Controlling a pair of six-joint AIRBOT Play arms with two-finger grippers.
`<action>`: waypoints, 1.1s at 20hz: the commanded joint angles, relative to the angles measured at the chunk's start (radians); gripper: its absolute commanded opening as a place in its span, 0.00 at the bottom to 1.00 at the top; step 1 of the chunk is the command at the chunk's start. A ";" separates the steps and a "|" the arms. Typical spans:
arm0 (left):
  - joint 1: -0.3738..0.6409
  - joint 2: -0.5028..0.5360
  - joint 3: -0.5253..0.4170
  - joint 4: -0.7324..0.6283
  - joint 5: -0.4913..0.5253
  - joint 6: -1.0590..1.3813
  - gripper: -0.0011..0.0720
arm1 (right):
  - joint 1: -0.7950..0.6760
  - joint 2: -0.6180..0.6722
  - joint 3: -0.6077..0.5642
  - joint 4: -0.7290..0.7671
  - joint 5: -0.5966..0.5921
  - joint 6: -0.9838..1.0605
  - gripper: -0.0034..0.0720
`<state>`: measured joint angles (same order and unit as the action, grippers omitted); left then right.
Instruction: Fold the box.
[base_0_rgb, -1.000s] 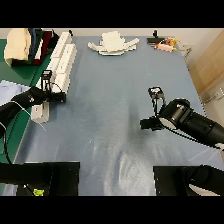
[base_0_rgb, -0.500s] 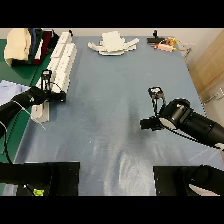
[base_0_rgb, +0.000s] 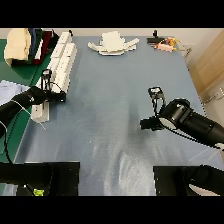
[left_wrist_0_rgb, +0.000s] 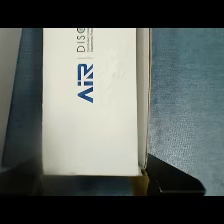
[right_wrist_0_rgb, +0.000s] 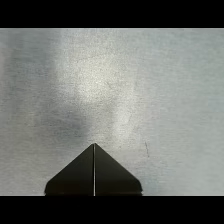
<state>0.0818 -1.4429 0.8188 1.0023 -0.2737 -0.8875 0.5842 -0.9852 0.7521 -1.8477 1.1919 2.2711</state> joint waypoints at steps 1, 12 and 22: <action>0.001 0.011 0.001 0.016 -0.008 0.000 0.96 | 0.000 0.000 0.001 0.010 0.001 -0.005 0.06; 0.061 0.174 0.004 0.119 -0.272 -0.004 0.96 | 0.000 0.000 0.001 0.018 0.003 -0.006 0.05; -0.066 0.492 0.094 -0.014 -0.745 -0.126 0.03 | -0.001 -0.095 0.089 0.109 -0.099 -0.117 0.06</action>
<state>0.1032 -1.0134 0.8902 1.0489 -0.9089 -0.9661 0.5842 -1.0275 0.7906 -1.7733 1.1301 2.2055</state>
